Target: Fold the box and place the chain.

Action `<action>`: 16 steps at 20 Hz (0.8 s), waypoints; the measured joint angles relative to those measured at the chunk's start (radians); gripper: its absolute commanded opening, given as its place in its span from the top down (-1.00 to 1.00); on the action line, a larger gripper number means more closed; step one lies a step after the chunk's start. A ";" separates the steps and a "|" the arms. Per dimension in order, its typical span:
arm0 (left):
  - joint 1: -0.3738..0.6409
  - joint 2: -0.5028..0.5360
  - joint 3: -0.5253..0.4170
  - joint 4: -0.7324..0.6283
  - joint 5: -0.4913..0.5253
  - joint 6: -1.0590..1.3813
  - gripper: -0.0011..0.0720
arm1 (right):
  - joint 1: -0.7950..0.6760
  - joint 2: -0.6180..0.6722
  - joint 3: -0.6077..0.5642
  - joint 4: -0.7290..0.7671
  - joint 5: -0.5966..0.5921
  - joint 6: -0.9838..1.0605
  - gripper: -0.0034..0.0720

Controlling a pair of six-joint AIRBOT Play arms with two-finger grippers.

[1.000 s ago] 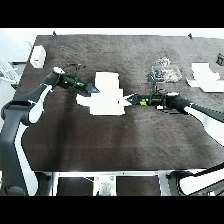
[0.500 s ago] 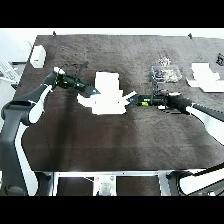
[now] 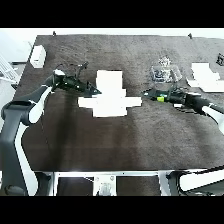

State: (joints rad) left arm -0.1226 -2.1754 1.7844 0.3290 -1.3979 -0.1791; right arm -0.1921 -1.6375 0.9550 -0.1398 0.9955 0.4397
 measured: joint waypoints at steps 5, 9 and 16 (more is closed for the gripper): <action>-0.013 0.016 -0.093 -0.068 0.040 0.206 0.93 | -0.063 0.009 0.000 0.006 0.014 -0.014 0.48; -0.039 0.024 -0.126 -0.107 0.089 0.355 0.92 | -0.071 0.010 0.000 0.007 0.019 -0.024 0.48; -0.063 0.027 -0.138 -0.126 0.165 0.493 0.93 | -0.072 0.010 0.000 0.006 0.019 -0.037 0.48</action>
